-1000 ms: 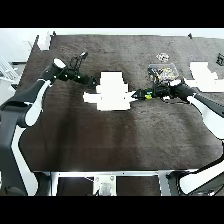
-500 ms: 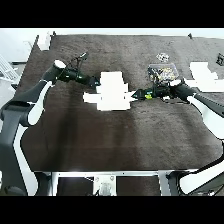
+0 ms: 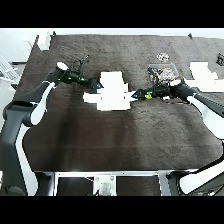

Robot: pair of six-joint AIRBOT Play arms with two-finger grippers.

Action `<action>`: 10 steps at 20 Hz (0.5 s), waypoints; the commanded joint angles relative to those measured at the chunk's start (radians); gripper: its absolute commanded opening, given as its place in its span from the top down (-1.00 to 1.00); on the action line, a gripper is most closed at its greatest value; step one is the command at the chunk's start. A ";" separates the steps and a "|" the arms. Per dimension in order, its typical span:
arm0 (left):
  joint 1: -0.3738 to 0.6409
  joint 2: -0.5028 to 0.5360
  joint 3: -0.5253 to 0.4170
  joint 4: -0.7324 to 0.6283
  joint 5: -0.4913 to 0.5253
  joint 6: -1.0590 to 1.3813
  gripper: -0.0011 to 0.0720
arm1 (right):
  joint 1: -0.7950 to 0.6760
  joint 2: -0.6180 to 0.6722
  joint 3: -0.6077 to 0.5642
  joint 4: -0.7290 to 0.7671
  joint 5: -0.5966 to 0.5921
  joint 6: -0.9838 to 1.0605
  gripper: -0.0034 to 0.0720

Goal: Fold the box and place the chain.

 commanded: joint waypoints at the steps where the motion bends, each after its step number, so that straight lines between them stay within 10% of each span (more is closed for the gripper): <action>1: -0.003 -0.014 0.003 -0.050 0.012 0.019 -0.51 | 0.000 -0.001 0.001 0.000 0.001 0.000 0.89; 10: -0.005 -0.033 0.005 -0.092 0.010 0.058 -0.18 | -0.001 0.000 0.001 0.000 0.001 0.000 0.89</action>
